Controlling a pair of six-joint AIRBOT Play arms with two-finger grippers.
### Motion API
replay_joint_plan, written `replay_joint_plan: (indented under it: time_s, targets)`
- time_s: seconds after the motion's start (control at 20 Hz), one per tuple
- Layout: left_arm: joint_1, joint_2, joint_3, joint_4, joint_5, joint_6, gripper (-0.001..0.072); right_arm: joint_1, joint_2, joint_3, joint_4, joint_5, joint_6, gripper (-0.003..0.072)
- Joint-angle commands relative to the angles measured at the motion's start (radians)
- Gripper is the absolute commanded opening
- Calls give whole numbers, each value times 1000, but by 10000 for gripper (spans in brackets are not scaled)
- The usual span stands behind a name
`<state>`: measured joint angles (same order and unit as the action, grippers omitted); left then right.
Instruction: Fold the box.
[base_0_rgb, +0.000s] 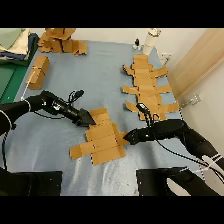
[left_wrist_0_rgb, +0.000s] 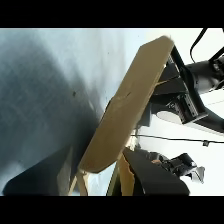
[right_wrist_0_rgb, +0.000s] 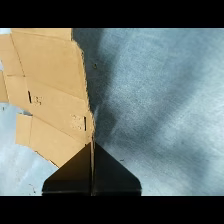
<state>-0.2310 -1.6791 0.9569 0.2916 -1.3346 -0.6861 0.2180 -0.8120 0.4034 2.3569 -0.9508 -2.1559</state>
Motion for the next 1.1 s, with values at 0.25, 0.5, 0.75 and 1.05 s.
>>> replay_joint_plan:
  time_s: [0.25, 0.5, 0.75, 1.05]
  targets:
    - [-12, -9, 0, -74, -23, 100, 400, 1, 1, 0, 0, -3, 45, 4]
    - [-12, -9, 0, -71, -56, 101, 288, 1, 1, 0, 0, 0, 46, 4]
    - [-12, -9, 0, -66, -55, 132, 183, 1, 1, 0, 0, 1, 46, 4]
    - [-12, -9, 0, -64, -53, 153, 13, 1, 1, 0, 0, 5, 46, 4]
